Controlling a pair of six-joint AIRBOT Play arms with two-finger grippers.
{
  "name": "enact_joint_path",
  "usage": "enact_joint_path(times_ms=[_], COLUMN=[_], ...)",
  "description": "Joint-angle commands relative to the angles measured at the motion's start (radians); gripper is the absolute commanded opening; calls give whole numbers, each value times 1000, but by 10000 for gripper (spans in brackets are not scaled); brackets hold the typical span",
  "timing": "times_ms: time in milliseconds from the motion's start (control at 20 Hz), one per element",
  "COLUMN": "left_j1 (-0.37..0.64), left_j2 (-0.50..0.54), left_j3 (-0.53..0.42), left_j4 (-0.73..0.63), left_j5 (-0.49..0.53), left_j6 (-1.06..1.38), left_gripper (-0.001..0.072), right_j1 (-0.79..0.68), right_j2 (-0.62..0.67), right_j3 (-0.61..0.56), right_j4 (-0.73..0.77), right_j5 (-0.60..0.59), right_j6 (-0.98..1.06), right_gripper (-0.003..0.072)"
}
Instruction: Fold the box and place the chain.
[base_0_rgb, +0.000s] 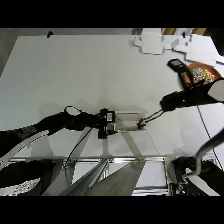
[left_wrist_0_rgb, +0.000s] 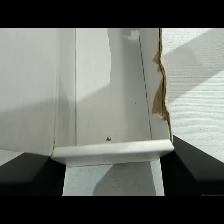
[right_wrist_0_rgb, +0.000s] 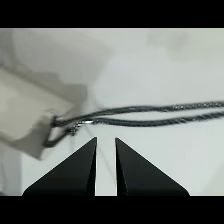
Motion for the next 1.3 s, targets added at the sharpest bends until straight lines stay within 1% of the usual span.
enact_joint_path(times_ms=[0, 100, 300, 500, 850, 1050, 1250], left_j1=[0, 0, 0, 0, 0, 0, 0], left_j2=[0, 0, 0, 0, 0, 0, 0], left_j3=[0, 0, 0, 0, 0, 0, 0], left_j4=[0, 0, 0, 0, 0, 0, 0], left_j5=[0, 0, 0, 0, 0, 0, 0], left_j6=[0, 0, 0, 0, 0, 0, 0], left_gripper=[207, 207, 207, 207, 207, 207, 207], right_j1=[-137, -156, -156, -154, -151, -111, -107], right_j2=[-85, -167, -278, -287, -312, -374, -388], right_j3=[5, 5, -42, -108, -111, -111, -111], right_j4=[-46, -47, -96, -94, -99, -126, -143], right_j5=[-8, -6, -25, -143, -215, -225, -237], right_j6=[41, 41, 61, 71, 70, 70, 80], right_gripper=[124, 236, 237, 237, 237, 239, 238])
